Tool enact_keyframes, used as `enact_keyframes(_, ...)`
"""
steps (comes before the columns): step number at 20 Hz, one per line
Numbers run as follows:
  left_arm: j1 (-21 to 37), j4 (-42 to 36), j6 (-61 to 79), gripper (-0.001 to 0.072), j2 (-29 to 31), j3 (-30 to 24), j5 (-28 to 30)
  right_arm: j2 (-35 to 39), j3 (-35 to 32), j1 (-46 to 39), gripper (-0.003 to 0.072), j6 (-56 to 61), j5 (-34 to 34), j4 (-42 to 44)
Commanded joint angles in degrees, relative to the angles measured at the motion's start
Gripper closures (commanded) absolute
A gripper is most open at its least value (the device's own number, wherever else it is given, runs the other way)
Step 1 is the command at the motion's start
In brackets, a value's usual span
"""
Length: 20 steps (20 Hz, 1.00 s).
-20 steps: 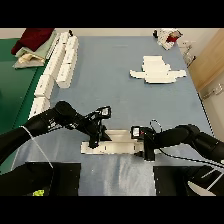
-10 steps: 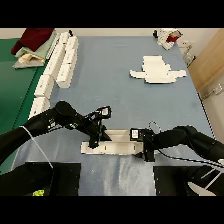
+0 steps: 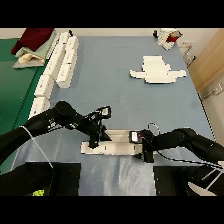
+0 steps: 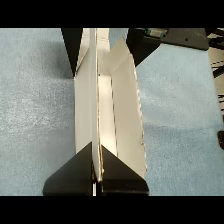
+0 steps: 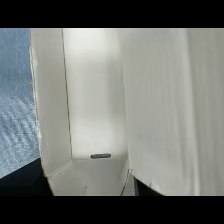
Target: Fold the box.
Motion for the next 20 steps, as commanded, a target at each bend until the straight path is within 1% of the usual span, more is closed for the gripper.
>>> enact_keyframes(1, 0.0, 0.0, 0.0, 0.0696, 0.0, 0.0, 0.0, 0.0, -0.1, 0.1, 0.0059, 0.0, 0.2, -0.1)
enact_keyframes(2, 0.0, 0.0, 0.0, 0.0696, 0.0, 0.0, 0.0, 0.0, -0.1, 0.1, 0.0157, 0.0, 0.2, -0.1)
enact_keyframes(20, 0.0, 0.0, 0.0, 0.0696, 0.0, 0.0, 0.0, 0.0, 0.0, 0.1, 0.0151, 0.0, 0.2, -0.8)
